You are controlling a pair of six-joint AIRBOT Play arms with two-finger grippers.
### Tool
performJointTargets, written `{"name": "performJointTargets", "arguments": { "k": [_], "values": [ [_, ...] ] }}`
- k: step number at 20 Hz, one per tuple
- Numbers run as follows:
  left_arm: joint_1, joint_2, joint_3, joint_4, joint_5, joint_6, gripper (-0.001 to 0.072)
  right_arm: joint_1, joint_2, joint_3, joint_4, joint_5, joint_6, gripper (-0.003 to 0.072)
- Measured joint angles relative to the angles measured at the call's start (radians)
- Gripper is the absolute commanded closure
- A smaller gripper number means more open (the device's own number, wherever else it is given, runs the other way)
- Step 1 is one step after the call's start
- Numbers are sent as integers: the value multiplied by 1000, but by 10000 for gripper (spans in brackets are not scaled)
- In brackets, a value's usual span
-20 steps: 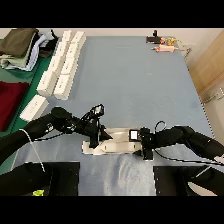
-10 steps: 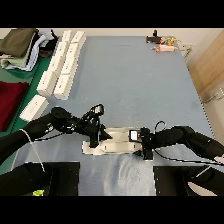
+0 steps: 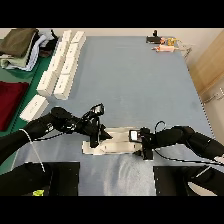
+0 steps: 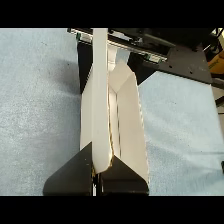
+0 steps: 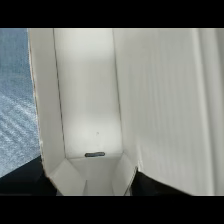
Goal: Fold the box.
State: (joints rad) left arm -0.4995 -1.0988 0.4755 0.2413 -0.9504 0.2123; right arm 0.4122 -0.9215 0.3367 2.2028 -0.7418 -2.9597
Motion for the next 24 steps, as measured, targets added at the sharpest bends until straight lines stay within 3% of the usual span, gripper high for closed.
{"name": "performJointTargets", "arguments": {
  "k": [10, 11, 12, 13, 20, 21, 22, 24],
  "values": [
    [0, 0, 0, -2, 0, 0, 693, 0, 0, 0, 0, 0, 0, 174],
    [0, 0, 0, -3, 0, -2, 640, 0, 0, 0, 0, 0, 0, 174],
    [0, -1, 0, -3, 2, -3, 371, 0, 0, 0, 0, 0, -1, 174],
    [0, -1, 0, -3, 2, -3, 278, 0, 0, 0, 0, 0, -1, 173],
    [1, 23, 0, 23, 17, -105, 259, 0, 0, 0, 0, 0, -1, 174],
    [2, 37, 0, 45, 18, -140, 63, 0, 0, 0, 0, 0, 0, 174],
    [5, 58, 0, 78, 19, -189, 24, 0, 0, 0, 0, 0, 0, 174],
    [17, 111, 0, 146, 23, -304, 24, 0, 0, 0, 0, 0, 0, 174]
  ]
}}
